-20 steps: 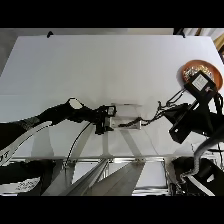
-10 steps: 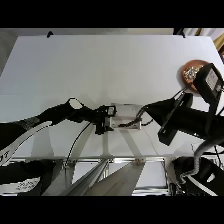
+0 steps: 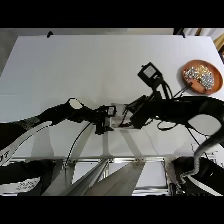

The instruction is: Fold the box and place the chain.

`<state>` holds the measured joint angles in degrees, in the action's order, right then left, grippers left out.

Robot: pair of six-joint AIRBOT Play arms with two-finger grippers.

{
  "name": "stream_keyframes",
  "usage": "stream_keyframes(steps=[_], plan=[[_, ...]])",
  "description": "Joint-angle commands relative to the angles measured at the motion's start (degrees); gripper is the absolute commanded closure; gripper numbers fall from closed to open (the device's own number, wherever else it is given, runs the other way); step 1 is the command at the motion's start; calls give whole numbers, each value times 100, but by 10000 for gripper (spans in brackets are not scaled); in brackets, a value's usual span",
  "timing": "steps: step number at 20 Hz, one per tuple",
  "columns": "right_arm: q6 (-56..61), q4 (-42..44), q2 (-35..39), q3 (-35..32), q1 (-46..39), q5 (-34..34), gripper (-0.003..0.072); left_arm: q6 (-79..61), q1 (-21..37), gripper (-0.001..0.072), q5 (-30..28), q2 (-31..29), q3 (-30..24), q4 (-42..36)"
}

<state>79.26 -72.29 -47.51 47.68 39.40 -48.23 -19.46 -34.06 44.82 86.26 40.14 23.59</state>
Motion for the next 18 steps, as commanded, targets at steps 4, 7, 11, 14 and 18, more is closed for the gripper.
stream_keyframes(steps=[4,7,11,14,18], plan=[[28,-11,-1145,0,4,-448,678,-2,2,456,-2,-2,-2,0],[46,22,-1690,0,7,-417,678,-2,2,456,-2,-2,-2,0],[46,35,-2098,0,7,-474,677,-2,2,456,-2,-2,-2,0],[46,37,-2120,0,7,-549,673,-2,2,456,-2,-2,-2,0],[136,2,-1965,2,7,-664,454,-2,2,456,-2,-2,-2,0]])
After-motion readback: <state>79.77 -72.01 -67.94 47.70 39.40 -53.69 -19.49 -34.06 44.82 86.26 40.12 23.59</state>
